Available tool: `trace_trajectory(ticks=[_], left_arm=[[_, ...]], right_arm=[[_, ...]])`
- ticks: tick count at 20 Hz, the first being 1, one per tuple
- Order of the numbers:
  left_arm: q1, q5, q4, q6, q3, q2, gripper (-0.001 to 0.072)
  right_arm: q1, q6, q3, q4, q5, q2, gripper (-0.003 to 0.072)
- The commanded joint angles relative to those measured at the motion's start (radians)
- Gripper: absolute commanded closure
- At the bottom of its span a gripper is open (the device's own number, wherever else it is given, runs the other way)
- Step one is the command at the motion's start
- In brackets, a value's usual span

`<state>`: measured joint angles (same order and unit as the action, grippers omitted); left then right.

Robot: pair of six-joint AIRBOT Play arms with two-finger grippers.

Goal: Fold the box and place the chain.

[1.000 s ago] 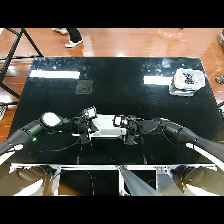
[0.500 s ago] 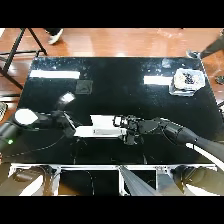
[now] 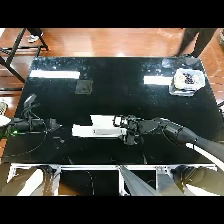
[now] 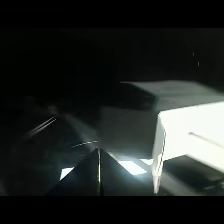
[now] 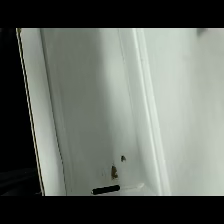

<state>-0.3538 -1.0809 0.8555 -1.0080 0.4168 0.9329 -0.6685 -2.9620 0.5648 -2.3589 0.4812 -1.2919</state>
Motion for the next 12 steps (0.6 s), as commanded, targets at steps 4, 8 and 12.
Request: trace_trajectory(ticks=[4,8,12], left_arm=[[0.101,-0.067,-0.095,-0.066,-0.034,0.145,0.0689],[0.283,0.004,-0.176,-0.035,-0.033,0.246,0.0689],[0.369,0.027,-0.352,0.072,-0.033,0.275,0.0688]], right_arm=[[0.000,0.000,0.000,0.000,-0.001,-0.001,0.0449],[0.000,0.000,0.000,0.000,-0.001,-0.001,0.0449],[0.000,0.001,0.000,0.004,-0.001,-0.001,0.0449]])
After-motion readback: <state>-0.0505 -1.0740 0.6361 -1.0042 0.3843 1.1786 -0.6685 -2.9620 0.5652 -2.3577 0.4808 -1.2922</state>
